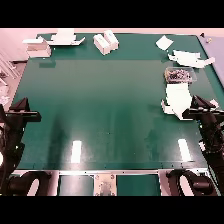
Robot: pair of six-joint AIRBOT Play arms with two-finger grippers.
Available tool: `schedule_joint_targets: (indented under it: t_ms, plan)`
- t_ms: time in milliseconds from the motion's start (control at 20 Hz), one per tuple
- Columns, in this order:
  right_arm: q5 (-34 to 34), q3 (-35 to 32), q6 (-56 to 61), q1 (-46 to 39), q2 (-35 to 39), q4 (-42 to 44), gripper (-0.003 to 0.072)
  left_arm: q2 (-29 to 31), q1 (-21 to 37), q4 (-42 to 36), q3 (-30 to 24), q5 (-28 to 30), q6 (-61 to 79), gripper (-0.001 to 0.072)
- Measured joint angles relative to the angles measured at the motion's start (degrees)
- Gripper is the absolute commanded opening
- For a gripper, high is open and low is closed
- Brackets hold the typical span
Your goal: Fold the box and place the chain.
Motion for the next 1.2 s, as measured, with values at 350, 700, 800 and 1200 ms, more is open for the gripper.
schedule_joint_targets:
  t_ms: [350, 700, 800, 1200]
  plan:
    - [0.0, 0.0, 0.0, 0.0, 0.0, 0.0, 0.0136, 0.0, 0.0, 0.0, 0.0, 0.0, 0.0, 0.002]
    - [0.0, 0.0, 0.0, 0.0, 0.0, 0.0, 0.0137, 0.0, 0.0, 0.0, 0.0, 0.0, 0.0, 0.002]
    - [0.0, 0.0, 0.0, 0.0, 0.0, 0.0, 0.0136, 0.0, 0.0, 0.0, 0.0, 0.0, 0.0, 0.002]
    - [1.5, 1.0, 1.2, 0.0, -0.2, 0.0, 0.0138, 0.0, 0.0, 0.0, 0.0, 0.0, 0.0, 0.002]
